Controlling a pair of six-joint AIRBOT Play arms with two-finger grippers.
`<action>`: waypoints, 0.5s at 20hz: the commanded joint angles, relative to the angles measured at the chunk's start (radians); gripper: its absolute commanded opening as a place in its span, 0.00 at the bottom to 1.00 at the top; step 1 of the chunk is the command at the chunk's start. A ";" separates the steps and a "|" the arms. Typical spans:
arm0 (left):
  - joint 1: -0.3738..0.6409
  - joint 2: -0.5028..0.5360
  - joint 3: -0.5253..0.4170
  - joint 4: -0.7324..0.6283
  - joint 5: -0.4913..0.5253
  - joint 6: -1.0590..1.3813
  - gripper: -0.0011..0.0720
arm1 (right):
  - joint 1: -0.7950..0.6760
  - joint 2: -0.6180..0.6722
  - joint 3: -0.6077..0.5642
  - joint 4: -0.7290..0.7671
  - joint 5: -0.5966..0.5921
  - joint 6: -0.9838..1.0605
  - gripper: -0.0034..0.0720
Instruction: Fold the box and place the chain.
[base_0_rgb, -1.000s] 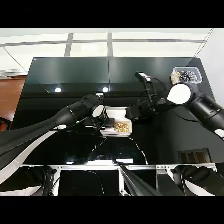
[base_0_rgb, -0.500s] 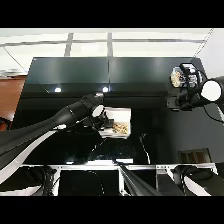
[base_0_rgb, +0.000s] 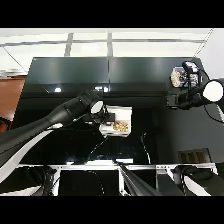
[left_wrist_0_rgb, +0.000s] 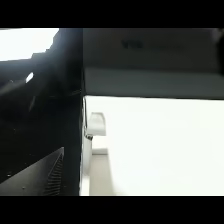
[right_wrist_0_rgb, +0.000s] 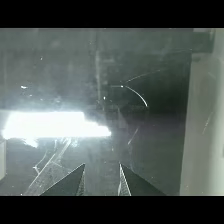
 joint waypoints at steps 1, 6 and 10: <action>-0.002 0.102 0.006 0.129 -0.067 0.043 0.72 | -0.001 0.000 -0.024 0.001 -0.006 -0.002 0.40; 0.126 0.463 -0.323 0.257 0.023 0.001 0.83 | -0.001 0.000 -0.057 0.028 -0.049 -0.001 0.40; 0.508 0.584 -0.580 -0.468 0.131 0.816 0.99 | -0.001 0.000 -0.059 0.035 -0.053 -0.001 0.40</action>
